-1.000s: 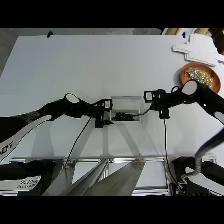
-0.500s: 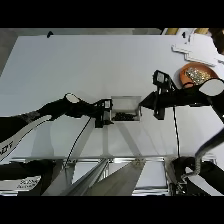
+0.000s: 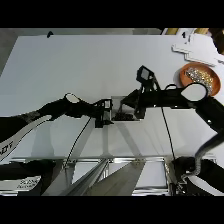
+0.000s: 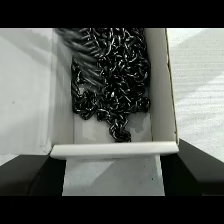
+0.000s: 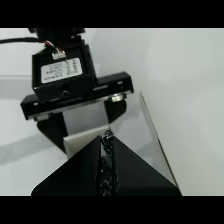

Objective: Fold the box and place the chain.

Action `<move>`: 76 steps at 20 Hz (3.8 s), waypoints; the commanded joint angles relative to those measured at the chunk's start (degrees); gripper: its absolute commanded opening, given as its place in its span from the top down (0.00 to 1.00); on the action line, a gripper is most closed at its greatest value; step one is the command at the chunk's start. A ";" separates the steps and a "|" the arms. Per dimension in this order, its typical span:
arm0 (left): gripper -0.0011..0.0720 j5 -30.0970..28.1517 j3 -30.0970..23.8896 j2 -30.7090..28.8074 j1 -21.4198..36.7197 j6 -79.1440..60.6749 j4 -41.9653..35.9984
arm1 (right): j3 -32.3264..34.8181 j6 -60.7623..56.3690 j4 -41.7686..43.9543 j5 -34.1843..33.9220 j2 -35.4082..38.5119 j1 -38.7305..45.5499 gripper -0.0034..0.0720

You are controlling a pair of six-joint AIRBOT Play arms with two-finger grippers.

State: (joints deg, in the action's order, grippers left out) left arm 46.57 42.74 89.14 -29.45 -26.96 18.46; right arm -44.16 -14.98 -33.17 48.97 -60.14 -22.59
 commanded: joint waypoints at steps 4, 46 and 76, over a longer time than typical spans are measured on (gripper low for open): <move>0.97 -0.02 0.00 -0.04 -0.04 -0.02 0.02 | -0.26 -6.03 -13.46 0.39 -3.41 -2.56 0.58; 0.97 -0.02 0.00 -0.04 -0.04 -0.02 0.02 | -6.73 -6.14 -25.62 5.84 -10.05 -6.03 0.73; 0.97 -0.02 0.00 -0.04 -0.04 -0.02 0.02 | -3.08 -5.40 -19.71 6.67 -8.44 -5.97 0.90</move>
State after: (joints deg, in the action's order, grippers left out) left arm 46.63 42.74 89.14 -29.50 -27.03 18.50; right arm -47.27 -20.51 -52.66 55.90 -68.86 -28.56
